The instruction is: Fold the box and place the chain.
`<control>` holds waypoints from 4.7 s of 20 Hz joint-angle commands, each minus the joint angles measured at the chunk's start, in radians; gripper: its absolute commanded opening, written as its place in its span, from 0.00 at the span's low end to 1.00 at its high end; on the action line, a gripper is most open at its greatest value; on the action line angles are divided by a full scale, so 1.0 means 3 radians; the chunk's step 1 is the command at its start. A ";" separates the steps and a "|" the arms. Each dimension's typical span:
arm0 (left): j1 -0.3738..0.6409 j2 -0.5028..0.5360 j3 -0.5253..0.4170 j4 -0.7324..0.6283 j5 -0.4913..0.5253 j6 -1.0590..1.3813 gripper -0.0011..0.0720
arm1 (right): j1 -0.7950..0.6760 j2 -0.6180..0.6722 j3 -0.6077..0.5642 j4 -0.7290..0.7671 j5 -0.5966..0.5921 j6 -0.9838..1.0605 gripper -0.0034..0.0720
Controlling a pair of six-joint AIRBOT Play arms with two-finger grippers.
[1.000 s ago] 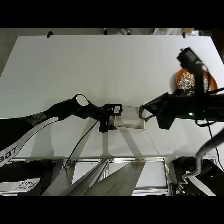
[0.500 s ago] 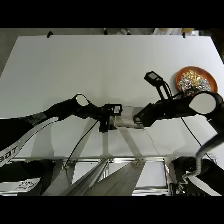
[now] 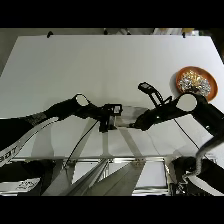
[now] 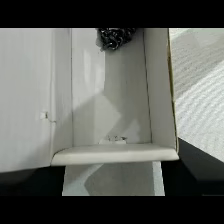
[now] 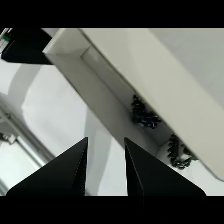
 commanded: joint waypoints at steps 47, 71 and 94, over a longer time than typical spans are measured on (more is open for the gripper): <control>0.0000 0.0000 0.0000 0.0000 0.0001 0.0000 0.36 | -0.0961 -0.1277 0.0375 -0.1854 -0.0164 0.1057 0.12; 0.0000 0.0000 -0.0001 0.0000 0.0001 0.0000 0.36 | -0.0958 0.0936 0.0375 0.0146 0.0557 0.0367 0.06; 0.0000 0.0000 0.0000 0.0000 0.0001 0.0000 0.36 | 0.0247 0.0462 0.0373 0.0028 -0.0337 0.0013 0.06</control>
